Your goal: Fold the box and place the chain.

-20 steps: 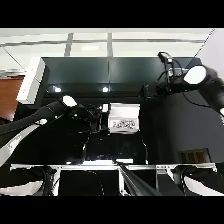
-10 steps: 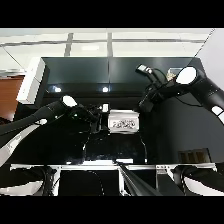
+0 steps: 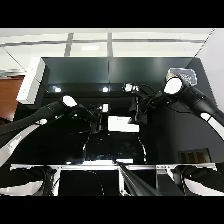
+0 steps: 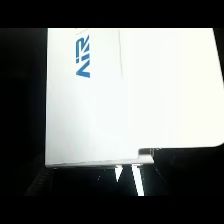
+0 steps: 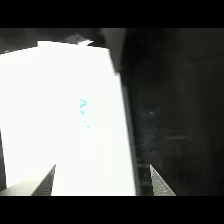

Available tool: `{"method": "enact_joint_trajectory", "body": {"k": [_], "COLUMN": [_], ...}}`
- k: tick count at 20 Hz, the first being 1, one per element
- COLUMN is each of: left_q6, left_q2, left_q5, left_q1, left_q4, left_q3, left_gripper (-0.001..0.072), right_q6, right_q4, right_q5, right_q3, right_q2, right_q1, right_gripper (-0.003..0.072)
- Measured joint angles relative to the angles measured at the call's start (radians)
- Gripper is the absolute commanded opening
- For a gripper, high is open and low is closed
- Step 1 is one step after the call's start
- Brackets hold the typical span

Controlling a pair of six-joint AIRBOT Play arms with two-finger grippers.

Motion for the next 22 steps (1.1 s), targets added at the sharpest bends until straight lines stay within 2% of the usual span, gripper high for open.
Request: {"method": "enact_joint_trajectory", "body": {"k": [4,8,15,22], "left_q6": [0.0,0.0,-0.002,-0.001], "left_q2": [0.0,0.0,0.0,0.0], "left_q5": [0.0,0.0,0.0,0.0], "left_q1": [0.0,0.0,0.0,0.0], "left_q4": [0.0,0.0,0.0,0.0], "left_q3": [0.0,0.0,0.0,0.0], "left_gripper": [0.0351,0.0352,0.0352,0.0351], "right_q6": [-0.014,0.066,0.009,-0.059], "right_q4": [0.011,-0.026,0.0,0.014], "right_q5": [0.06,0.082,-0.122,-0.128], "right_q3": [-0.005,-0.011,-0.133,-0.161], "right_q2": [0.014,0.062,0.083,0.097], "right_q1": [0.004,0.004,0.011,0.013], "right_gripper": [0.0718,0.0718,0.0718,0.0717]}}
